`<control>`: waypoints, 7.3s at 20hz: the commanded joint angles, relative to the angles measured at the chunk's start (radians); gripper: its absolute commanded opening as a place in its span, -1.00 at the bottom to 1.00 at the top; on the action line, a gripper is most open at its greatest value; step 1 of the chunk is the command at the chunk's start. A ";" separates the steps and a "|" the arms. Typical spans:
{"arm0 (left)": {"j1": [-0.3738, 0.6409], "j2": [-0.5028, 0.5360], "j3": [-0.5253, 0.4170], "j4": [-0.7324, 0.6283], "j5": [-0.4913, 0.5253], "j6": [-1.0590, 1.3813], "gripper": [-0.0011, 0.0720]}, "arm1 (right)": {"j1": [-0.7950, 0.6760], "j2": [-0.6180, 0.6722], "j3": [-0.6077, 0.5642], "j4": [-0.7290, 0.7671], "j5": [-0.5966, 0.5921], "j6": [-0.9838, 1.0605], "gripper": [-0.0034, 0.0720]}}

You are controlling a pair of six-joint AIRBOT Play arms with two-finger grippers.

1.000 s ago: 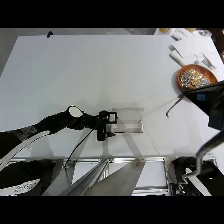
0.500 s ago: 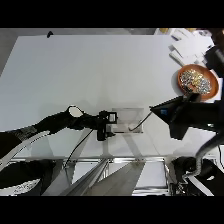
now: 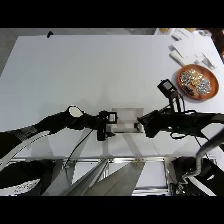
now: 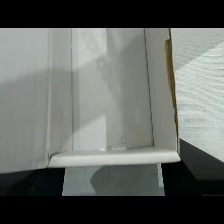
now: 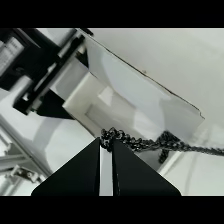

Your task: Fold the box and place the chain.

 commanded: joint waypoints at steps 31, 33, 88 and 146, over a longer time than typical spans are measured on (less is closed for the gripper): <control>0.000 0.000 0.000 0.000 0.000 0.000 -0.60 | -0.199 -0.243 0.373 -0.269 0.198 0.023 -0.86; 0.000 0.000 0.000 0.000 0.000 0.000 -0.60 | -0.270 -0.286 0.354 -0.317 0.186 0.074 -0.86; 0.000 0.000 0.000 0.000 0.000 0.000 -0.60 | -0.185 -0.113 0.259 -0.175 0.427 0.108 -0.86; 0.000 0.000 0.000 0.000 0.000 0.000 -0.60 | -0.381 -0.664 0.299 -0.502 0.087 0.210 -0.24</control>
